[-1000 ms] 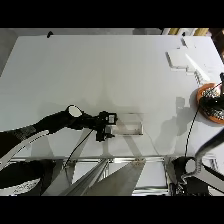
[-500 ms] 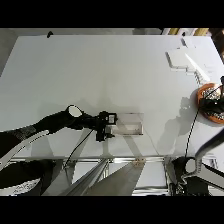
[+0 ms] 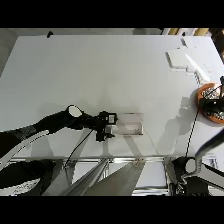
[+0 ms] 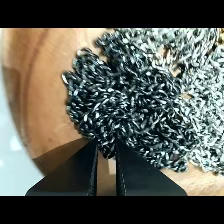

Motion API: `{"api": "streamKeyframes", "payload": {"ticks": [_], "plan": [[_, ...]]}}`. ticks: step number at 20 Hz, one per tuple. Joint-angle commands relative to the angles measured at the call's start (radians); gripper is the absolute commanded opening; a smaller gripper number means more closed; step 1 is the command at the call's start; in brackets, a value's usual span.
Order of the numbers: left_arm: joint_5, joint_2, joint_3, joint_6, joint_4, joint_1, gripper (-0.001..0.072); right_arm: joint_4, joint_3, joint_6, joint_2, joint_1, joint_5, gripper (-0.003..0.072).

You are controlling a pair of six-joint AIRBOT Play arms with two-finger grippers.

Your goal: Fold the box and place the chain.

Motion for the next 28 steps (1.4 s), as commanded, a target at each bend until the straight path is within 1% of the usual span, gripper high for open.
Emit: {"api": "streamKeyframes", "payload": {"ticks": [1, 5, 8, 11, 13, 17, 21, 23, 24, 26, 28], "plan": [[0.000, 0.000, 0.000, 0.000, 0.000, 0.000, 0.0271, 0.074, 0.000, -0.007, 0.076, 0.019, 0.009, 0.0016], [0.000, 0.000, 0.000, 0.000, 0.000, 0.000, 0.0272, 0.225, 0.000, -0.024, 0.237, 0.093, 0.102, 0.0015], [0.000, 0.000, 0.000, 0.000, 0.000, 0.000, 0.0271, 0.302, 0.000, -0.105, 0.378, 0.166, 0.214, 0.0016], [0.000, 0.000, 0.000, 0.000, 0.000, 0.000, 0.0271, 0.362, 0.000, -0.123, 0.517, 0.244, 0.320, 0.0016], [0.000, 0.000, 0.000, 0.000, 0.000, 0.000, 0.0271, 0.418, 0.000, -0.165, 0.599, 0.320, 0.390, 0.0015], [0.000, 0.000, 0.000, 0.000, 0.000, 0.000, 0.0271, 0.460, 0.000, -0.212, 0.708, 0.517, 0.504, 0.0015], [0.000, 0.000, 0.000, 0.000, 0.000, 0.000, 0.0271, 0.471, 0.000, -0.239, 0.747, 0.679, 0.598, 0.0015], [0.000, 0.000, 0.000, 0.000, 0.000, 0.000, 0.0271, 0.533, 0.000, -0.240, 0.747, 0.746, 0.602, 0.0015], [0.000, 0.000, 0.000, 0.000, 0.000, 0.000, 0.0271, 0.580, 0.000, -0.245, 0.747, 0.780, 0.575, 0.0016], [0.000, 0.000, 0.000, 0.000, 0.000, 0.000, 0.0271, 0.653, 0.000, -0.284, 0.734, 0.861, 0.477, 0.0017], [0.000, 0.000, 0.000, 0.000, 0.000, 0.000, 0.0271, 0.659, 0.000, -0.315, 0.696, 0.958, 0.389, 0.0017]]}}
